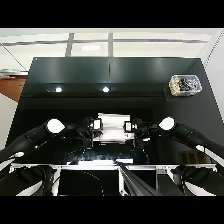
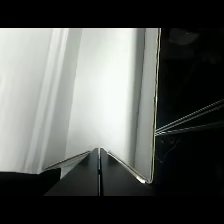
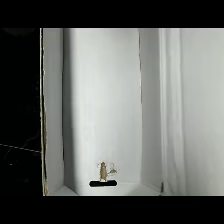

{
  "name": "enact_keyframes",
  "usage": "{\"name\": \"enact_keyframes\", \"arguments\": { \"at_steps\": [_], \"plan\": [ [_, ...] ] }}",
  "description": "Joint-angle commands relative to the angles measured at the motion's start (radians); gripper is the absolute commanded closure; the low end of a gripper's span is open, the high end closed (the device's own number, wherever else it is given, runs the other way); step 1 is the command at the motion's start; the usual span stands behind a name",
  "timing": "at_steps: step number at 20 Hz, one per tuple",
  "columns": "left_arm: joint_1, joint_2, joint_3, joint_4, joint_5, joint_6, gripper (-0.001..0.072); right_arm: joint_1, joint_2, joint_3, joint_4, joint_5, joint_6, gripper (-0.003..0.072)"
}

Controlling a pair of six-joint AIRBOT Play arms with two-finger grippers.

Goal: Fold the box and place the chain.

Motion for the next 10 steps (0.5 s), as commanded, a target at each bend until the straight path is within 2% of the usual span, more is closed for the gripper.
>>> {"name": "enact_keyframes", "arguments": {
  "at_steps": [1,2,5,7,10],
  "plan": [
    [0.057,0.103,0.010,0.091,-0.012,-0.161,0.0680,0.000,0.000,0.000,-0.002,0.001,-0.001,0.0254],
    [0.087,0.151,0.010,0.130,-0.023,-0.250,0.0680,0.000,0.000,0.000,-0.002,0.002,-0.001,0.0254],
    [0.245,0.292,0.010,0.333,-0.045,-0.829,0.0680,0.000,0.000,0.000,-0.002,0.002,-0.001,0.0254],
    [0.388,0.355,0.010,0.444,-0.136,-1.164,0.0680,0.000,0.000,0.000,-0.002,0.002,-0.001,0.0254],
    [0.589,0.370,0.003,0.485,-0.300,-1.271,0.0680,0.000,0.000,0.000,-0.002,0.002,-0.001,0.0254]
  ]
}}
